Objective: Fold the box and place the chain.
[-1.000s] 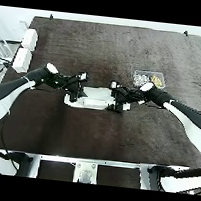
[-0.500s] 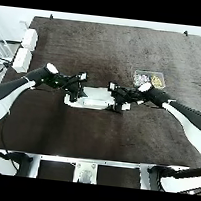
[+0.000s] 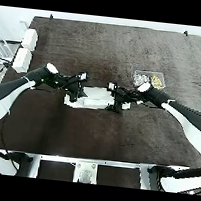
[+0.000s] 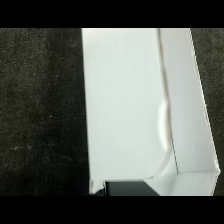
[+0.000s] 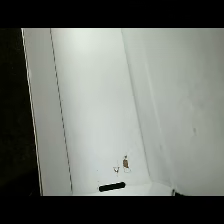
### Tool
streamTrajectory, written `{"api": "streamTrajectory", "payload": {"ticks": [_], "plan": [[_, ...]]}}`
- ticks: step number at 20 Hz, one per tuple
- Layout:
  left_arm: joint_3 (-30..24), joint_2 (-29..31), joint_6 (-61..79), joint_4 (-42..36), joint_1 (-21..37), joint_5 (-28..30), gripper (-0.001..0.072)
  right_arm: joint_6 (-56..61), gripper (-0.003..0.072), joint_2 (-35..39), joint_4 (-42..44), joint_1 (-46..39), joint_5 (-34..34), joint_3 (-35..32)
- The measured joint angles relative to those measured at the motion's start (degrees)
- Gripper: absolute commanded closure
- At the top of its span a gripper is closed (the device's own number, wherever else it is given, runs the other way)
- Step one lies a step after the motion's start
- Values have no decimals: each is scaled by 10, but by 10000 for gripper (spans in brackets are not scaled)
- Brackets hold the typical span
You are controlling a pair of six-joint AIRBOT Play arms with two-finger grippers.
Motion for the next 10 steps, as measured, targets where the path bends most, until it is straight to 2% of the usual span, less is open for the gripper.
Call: {"api": "streamTrajectory", "payload": {"ticks": [10], "plan": [[0, 0, 0, 0, 0, 0, 689, 6, -11, 0, -8, 4, -2, 0]]}}
